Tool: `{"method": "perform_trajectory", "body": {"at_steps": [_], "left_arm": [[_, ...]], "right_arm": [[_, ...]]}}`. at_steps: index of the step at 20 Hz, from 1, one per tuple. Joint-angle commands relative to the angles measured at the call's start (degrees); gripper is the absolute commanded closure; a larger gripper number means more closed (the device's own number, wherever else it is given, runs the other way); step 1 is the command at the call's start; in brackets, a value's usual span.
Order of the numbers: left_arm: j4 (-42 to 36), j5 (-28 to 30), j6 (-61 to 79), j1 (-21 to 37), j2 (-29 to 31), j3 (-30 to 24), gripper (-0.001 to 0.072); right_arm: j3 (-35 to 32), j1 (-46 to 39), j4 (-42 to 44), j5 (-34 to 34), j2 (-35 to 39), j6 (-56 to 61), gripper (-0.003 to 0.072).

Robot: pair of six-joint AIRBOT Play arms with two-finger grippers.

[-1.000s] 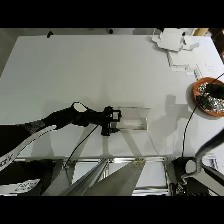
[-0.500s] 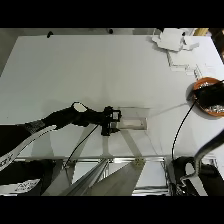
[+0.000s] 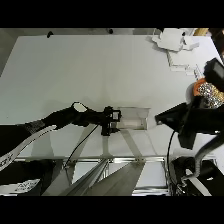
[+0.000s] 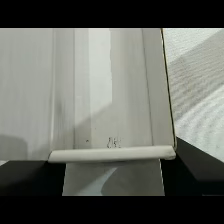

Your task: Fold the box and place the chain.

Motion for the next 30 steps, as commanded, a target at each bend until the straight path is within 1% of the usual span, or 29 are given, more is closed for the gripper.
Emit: {"method": "perform_trajectory", "body": {"at_steps": [1, 3, 5, 8, 11, 14, 16, 17, 18, 19, 20, 23, 24, 25, 27, 28, 30], "left_arm": [[0.0, 0.0, 0.0, 0.0, 0.0, 0.0, 0.032], [0.0, 0.0, 0.0, 0.0, 0.0, 0.0, 0.032], [0.0, 0.0, 0.0, 0.0, 0.0, 0.0, 0.032], [0.0, 0.0, 0.0, 0.0, 0.0, 0.0, 0.032], [0.0, 0.0, 0.0, 0.0, 0.0, 0.0, 0.032], [0.0, 0.0, 0.0, 0.0, 0.0, 0.0, 0.032], [0.0, 0.0, 0.0, 0.0, 0.0, 0.0, 0.032], [0.0, 0.0, 0.0, 0.0, 0.0, 0.0, 0.032], [0.0, 0.0, 0.0, 0.0, 0.0, 0.0, 0.032], [0.0, 0.0, 0.0, 0.0, 0.0, 0.0, 0.032], [0.0, 0.0, 0.0, 0.0, 0.0, 0.0, 0.032], [0.0, 0.0, 0.0, 0.0, 0.0, 0.0, 0.032], [0.0, 0.0, 0.0, 0.0, 0.0, 0.0, 0.032], [0.0, 0.0, 0.0, 0.0, 0.0, 0.0, 0.032], [0.0, 0.0, 0.0, 0.0, 0.0, 0.0, 0.032], [0.0, 0.0, 0.0, 0.0, 0.0, 0.0, 0.032], [0.0, 0.0, 0.0, 0.0, 0.0, 0.0, 0.032]], "right_arm": [[-3.3, 10.6, 0.6, -9.6, -4.0, -2.7, 0.0661], [-5.2, 14.0, -1.6, -15.3, -8.6, -3.2, 0.0661], [-5.7, 15.2, -4.8, -18.2, -14.2, -3.1, 0.0661], [-5.7, 15.1, -8.2, -18.1, -20.9, -3.1, 0.0661], [-5.7, 15.1, -12.3, -18.8, -25.5, -2.5, 0.0661], [-6.0, 15.1, -16.8, -20.9, -27.9, 0.3, 0.066], [-6.3, 15.1, -19.2, -20.9, -28.5, 1.9, 0.0659], [-6.4, 15.1, -19.6, -20.5, -28.5, 1.9, 0.0612], [-6.4, 15.1, -19.5, -19.6, -28.3, 1.9, 0.0521], [-6.4, 15.1, -19.5, -18.4, -27.5, 1.9, 0.0409], [-6.4, 15.1, -19.6, -17.2, -25.9, 1.8, 0.0368], [-6.4, 11.6, -20.4, -13.6, -18.5, -2.4, 0.0372], [-6.4, 9.3, -20.9, -11.1, -16.1, -7.0, 0.0375], [-6.9, 6.4, -21.0, -8.1, -13.8, -13.9, 0.0393], [-11.0, 0.7, -20.6, -6.3, -10.0, -26.0, 0.0391], [-14.6, -1.5, -20.2, -6.5, -8.6, -30.9, 0.0391], [-21.9, -2.9, -19.5, -8.6, -7.4, -37.7, 0.0391]]}}
